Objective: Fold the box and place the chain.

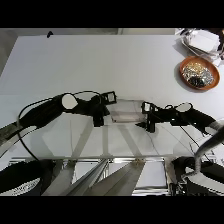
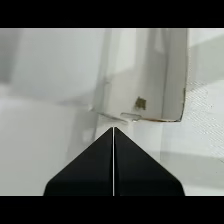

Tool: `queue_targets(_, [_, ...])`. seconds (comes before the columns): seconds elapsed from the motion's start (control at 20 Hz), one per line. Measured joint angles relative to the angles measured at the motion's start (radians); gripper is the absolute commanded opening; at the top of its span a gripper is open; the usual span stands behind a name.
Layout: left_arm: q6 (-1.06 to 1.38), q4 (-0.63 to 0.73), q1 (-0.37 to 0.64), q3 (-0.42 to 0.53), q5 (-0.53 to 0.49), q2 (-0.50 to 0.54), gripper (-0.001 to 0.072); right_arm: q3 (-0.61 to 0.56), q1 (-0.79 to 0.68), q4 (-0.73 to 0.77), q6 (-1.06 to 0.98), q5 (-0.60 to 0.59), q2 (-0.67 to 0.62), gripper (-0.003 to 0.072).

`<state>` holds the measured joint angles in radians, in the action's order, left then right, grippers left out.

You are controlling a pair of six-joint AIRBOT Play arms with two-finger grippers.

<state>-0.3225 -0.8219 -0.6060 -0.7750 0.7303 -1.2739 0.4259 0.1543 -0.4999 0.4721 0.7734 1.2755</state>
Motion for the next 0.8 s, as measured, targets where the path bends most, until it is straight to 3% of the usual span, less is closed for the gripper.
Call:
queue_targets(0.2, [-0.127,-0.017,0.073,0.019,0.033,0.095,-0.0002,0.0,0.0,0.0,0.0,0.0,0.0,0.0412])
queue_targets(0.45, [-0.325,-0.04,0.158,0.136,0.019,0.14,-0.0001,0.0,0.0,0.0,0.0,0.0,0.0,0.0412])
queue_targets(0.8, [-0.575,0.019,0.18,0.206,-0.026,0.042,-0.0001,0.0,0.0,0.0,0.0,0.0,0.0,0.0412])
